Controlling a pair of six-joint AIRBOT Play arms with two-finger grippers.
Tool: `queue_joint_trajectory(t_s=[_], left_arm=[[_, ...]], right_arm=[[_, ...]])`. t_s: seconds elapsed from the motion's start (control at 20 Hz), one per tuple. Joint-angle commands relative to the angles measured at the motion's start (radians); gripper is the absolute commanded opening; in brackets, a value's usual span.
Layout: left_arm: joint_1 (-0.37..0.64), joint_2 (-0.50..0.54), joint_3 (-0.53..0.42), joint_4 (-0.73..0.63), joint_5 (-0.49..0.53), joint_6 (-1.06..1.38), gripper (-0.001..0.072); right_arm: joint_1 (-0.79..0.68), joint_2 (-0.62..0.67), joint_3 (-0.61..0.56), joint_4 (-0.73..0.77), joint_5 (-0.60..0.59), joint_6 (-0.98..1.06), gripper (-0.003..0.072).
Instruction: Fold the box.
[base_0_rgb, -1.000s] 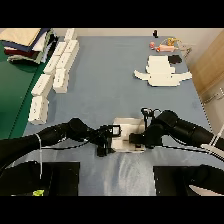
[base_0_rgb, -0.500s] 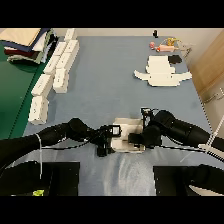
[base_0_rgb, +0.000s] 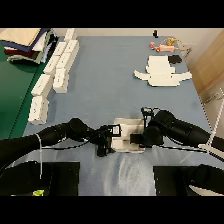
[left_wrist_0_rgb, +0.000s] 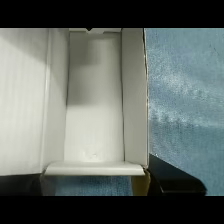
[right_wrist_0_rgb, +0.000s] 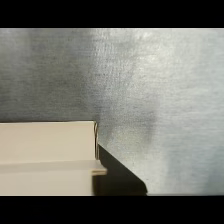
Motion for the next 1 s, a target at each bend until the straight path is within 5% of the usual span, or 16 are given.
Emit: queue_joint_trajectory(t_s=[0.0, 0.45, 0.55, 0.75, 0.8, 0.9, 0.95], left_arm=[[0.001, 0.0, 0.001, -0.009, -0.001, 0.0, 0.06], [0.001, 0.0, 0.001, -0.009, 0.0, -0.002, 0.0601], [0.001, 0.0, 0.001, -0.006, -0.002, -0.003, 0.0255], [0.001, 0.0, 0.001, -0.006, -0.002, -0.003, 0.0243], [0.001, 0.0, 0.001, -0.006, -0.002, -0.003, 0.0243], [0.001, 0.0, 0.001, -0.006, -0.002, -0.003, 0.0243], [0.001, 0.0, 0.001, -0.006, -0.002, -0.003, 0.0243]], right_arm=[[0.003, 0.0, 0.0, -0.02, 0.013, -0.001, 0.0005], [0.003, 0.0, 0.001, -0.06, 0.016, -0.001, 0.0005], [0.003, 0.0, 0.001, -0.06, 0.016, -0.001, 0.0005], [0.003, 0.0, 0.001, -0.06, 0.018, -0.01, 0.0009], [0.003, 0.0, 0.001, -0.06, 0.018, -0.017, 0.0078], [0.003, 0.0, 0.011, -0.06, 0.0, -0.017, 0.048], [0.003, 0.005, 0.027, -0.06, -0.023, -0.022, 0.054]])
